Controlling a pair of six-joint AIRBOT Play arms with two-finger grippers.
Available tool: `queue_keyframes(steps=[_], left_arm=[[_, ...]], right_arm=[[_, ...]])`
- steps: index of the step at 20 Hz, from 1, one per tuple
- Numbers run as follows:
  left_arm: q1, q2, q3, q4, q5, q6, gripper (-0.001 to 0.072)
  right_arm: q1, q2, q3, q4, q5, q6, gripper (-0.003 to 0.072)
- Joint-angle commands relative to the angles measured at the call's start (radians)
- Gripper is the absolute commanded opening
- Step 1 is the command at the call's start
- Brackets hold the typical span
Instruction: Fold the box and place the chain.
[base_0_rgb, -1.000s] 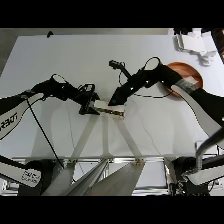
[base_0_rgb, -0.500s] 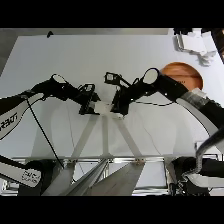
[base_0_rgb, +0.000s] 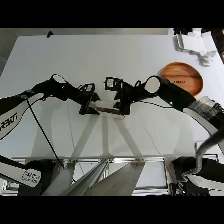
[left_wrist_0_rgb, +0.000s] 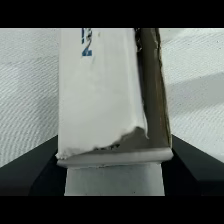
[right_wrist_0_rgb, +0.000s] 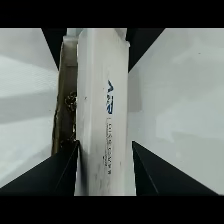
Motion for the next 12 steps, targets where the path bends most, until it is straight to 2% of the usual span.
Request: queue_keyframes(steps=[1,7,8,10,12], left_arm=[[0.0,0.0,0.0,0.001,0.0,0.002,0.0159],[0.0,0.0,0.0,0.001,0.0,0.002,0.0159],[0.0,0.0,0.0,0.001,0.0,0.002,0.0159],[0.0,0.0,0.0,0.001,0.0,0.002,0.0159],[0.0,0.0,0.0,0.001,0.0,0.002,0.0159]], right_arm=[[0.002,0.005,-0.026,-0.014,-0.016,0.0,0.0335],[0.031,0.004,-0.055,0.016,-0.014,0.0,0.0344],[0.031,0.004,-0.055,0.018,-0.016,0.0,0.0354],[0.031,0.004,-0.055,0.017,-0.017,0.0,0.0441],[0.031,0.0,-0.058,0.017,-0.023,0.0,0.0443]])
